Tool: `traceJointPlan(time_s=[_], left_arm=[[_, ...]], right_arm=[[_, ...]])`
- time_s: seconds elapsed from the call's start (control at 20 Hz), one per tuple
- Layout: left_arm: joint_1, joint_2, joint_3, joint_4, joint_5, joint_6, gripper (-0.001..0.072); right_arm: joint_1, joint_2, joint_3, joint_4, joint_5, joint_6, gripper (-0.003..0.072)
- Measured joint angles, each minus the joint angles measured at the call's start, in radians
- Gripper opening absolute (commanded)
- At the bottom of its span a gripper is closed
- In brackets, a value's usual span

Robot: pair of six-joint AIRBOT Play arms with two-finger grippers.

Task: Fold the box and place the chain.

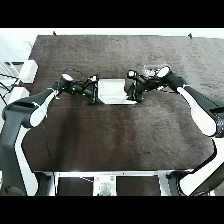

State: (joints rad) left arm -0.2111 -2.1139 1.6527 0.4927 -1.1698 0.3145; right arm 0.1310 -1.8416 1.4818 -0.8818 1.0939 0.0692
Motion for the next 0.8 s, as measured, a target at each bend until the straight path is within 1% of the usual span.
traceJointPlan(time_s=[0.1,0.15,0.25,0.3,0.4,0.8], left_arm=[[0.000,0.000,0.000,0.000,0.000,0.000,0.0363],[0.000,0.000,0.000,0.000,0.000,0.000,0.0363],[0.000,0.000,0.000,0.000,0.000,0.000,0.0363],[0.000,0.000,0.000,0.000,0.000,0.000,0.0363],[0.000,0.000,0.000,0.000,0.000,0.000,0.0364],[0.001,0.000,0.000,0.000,0.001,-0.002,0.0363]], right_arm=[[0.010,-0.002,0.000,0.001,-0.010,-0.001,0.0325],[0.016,-0.003,0.000,0.003,-0.016,-0.002,0.0324],[0.028,-0.004,0.000,0.005,-0.025,-0.002,0.0252],[0.035,-0.004,0.000,0.006,-0.029,-0.002,0.0252],[0.051,-0.004,0.000,0.005,-0.044,-0.003,0.0193],[0.099,-0.019,-0.001,0.029,-0.117,-0.003,0.0200]])
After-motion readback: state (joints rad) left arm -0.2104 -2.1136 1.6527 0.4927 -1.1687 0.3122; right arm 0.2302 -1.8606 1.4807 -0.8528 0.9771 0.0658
